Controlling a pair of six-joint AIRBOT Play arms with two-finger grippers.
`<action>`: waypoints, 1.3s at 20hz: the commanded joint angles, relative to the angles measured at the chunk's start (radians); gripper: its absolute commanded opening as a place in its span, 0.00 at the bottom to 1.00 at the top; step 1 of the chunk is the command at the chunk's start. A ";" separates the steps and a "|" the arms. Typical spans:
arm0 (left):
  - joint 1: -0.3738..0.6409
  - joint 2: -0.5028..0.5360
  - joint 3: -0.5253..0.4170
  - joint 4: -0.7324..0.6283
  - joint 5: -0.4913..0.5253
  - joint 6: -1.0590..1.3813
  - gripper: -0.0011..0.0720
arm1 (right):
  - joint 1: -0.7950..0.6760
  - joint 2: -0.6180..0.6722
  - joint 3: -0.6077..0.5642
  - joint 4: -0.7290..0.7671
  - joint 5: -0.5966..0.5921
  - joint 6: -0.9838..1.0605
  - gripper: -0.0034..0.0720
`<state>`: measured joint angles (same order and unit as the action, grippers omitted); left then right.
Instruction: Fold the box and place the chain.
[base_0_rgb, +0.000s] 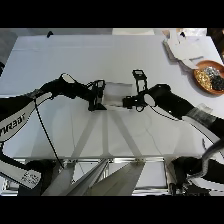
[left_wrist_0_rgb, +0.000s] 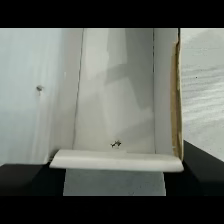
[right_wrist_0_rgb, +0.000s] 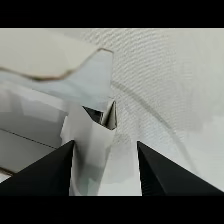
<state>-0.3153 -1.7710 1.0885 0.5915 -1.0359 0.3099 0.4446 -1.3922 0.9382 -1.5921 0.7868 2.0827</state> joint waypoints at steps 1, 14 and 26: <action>0.000 0.000 0.000 0.000 0.000 0.000 0.58 | 0.042 -0.058 0.068 -0.113 0.056 0.174 0.56; 0.000 0.000 0.000 0.000 0.000 0.000 0.58 | 0.124 -0.188 0.203 -0.232 0.194 0.400 0.46; 0.000 0.000 0.000 0.000 0.000 0.000 0.58 | 0.155 -0.188 0.234 -0.210 0.228 0.400 0.46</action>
<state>-0.3153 -1.7710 1.0885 0.5919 -1.0363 0.3103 0.5968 -1.5799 1.1656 -1.7985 1.0077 2.4805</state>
